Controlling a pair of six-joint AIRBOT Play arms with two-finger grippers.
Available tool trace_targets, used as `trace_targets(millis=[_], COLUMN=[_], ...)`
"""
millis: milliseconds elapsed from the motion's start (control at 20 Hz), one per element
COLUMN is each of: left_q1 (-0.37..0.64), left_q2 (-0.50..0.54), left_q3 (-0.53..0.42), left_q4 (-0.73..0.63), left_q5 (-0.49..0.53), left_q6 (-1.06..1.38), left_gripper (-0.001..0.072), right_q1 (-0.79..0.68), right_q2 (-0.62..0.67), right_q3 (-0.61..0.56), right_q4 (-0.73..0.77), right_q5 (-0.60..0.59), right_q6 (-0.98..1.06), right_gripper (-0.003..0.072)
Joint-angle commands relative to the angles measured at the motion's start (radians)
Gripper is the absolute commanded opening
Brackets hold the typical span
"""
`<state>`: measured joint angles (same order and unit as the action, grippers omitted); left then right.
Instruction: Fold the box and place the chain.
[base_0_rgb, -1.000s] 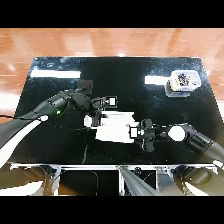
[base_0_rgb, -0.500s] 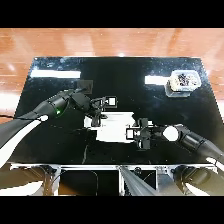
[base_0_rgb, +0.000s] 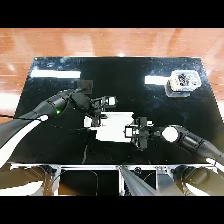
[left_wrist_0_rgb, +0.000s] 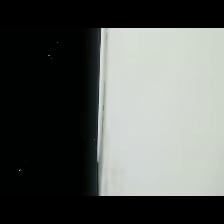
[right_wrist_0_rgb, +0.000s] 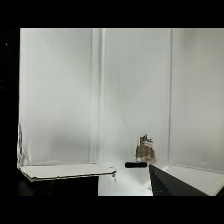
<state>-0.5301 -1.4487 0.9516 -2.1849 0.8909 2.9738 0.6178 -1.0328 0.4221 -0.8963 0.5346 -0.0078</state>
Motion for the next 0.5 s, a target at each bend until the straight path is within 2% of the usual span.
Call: trace_targets(millis=[0,150,450], left_q1=[0.0,0.0,0.0], left_q2=[0.0,0.0,0.0], left_q3=[0.0,0.0,0.0], left_q4=[-0.004,-0.004,-0.004], left_q5=[-0.001,-0.001,0.0], left_q6=[0.0,0.0,0.0], left_gripper=[0.0019,0.0019,0.0019], right_q1=[0.002,0.002,0.001], right_q2=[0.017,0.017,0.017], right_q3=[0.001,0.0,0.0], right_q4=[0.07,0.114,0.117], right_q5=[0.066,0.098,-0.026], right_q6=[0.007,0.027,0.051], right_gripper=[0.072,0.072,0.072])
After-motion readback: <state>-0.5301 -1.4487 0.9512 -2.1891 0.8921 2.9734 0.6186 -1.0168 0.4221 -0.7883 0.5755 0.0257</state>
